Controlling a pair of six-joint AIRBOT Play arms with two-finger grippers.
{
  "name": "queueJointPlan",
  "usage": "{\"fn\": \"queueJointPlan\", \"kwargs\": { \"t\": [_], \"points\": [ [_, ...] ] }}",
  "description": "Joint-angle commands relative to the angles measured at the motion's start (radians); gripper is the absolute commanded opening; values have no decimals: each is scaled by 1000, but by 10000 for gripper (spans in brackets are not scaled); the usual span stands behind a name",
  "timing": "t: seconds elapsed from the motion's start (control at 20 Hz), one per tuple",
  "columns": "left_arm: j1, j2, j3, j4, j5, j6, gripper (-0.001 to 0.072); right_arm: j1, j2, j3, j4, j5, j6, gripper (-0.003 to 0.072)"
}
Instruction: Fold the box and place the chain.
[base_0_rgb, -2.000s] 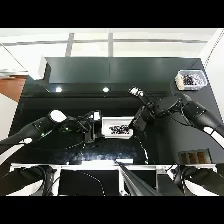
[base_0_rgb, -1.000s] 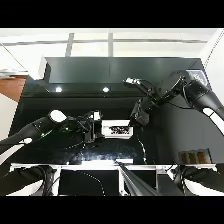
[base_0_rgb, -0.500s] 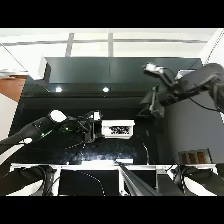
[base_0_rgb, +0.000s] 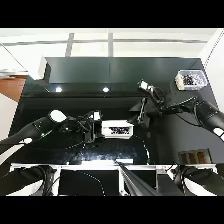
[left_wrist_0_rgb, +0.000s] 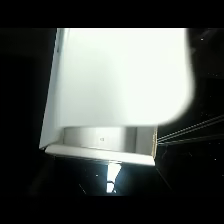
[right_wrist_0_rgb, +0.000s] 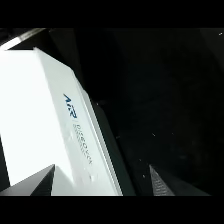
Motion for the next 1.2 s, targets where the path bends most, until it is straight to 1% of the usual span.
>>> {"fn": "queueJointPlan", "kwargs": {
  "t": [0.0,0.2,0.35,0.5,0.6,0.9,1.15],
  "points": [
    [-1,0,1,0,1,0,279,27,-11,-15,-23,12,-31,695],
    [-1,0,1,0,1,0,279,41,-11,-13,-23,-23,-29,695],
    [-1,0,1,0,1,0,280,59,-11,9,-39,-45,47,695],
    [-1,0,1,0,0,0,279,72,-11,11,-130,-63,111,696],
    [-1,0,1,0,1,0,280,74,-11,11,-163,-64,123,696],
    [-1,0,1,0,1,0,280,112,-12,11,-195,-65,145,698],
    [-1,0,1,0,1,0,279,115,-12,11,-198,-105,179,698]
  ]
}}
